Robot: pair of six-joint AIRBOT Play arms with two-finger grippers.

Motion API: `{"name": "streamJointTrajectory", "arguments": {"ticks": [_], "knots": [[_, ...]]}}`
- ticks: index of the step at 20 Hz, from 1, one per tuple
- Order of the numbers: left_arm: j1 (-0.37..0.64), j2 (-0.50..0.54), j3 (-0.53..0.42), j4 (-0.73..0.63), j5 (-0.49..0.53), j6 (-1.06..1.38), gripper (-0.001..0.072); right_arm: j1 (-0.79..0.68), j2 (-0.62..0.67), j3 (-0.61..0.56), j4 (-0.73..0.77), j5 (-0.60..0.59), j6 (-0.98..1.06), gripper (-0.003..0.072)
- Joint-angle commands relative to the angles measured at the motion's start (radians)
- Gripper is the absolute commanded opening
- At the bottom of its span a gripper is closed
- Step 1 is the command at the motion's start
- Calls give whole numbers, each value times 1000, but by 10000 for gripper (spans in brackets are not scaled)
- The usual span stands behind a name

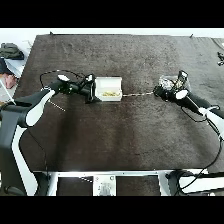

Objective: Fold the box and place the chain.

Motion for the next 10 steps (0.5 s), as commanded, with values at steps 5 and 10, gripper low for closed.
{"name": "streamJointTrajectory", "arguments": {"ticks": [5, 10], "knots": [[1, 0, 0, 0, 0, 0, 410, 47, -63, 47, 20, -56, -2, 3], [1, 0, 0, 0, 0, 0, 409, 169, 162, 47, 9, -60, -31, -14]]}}
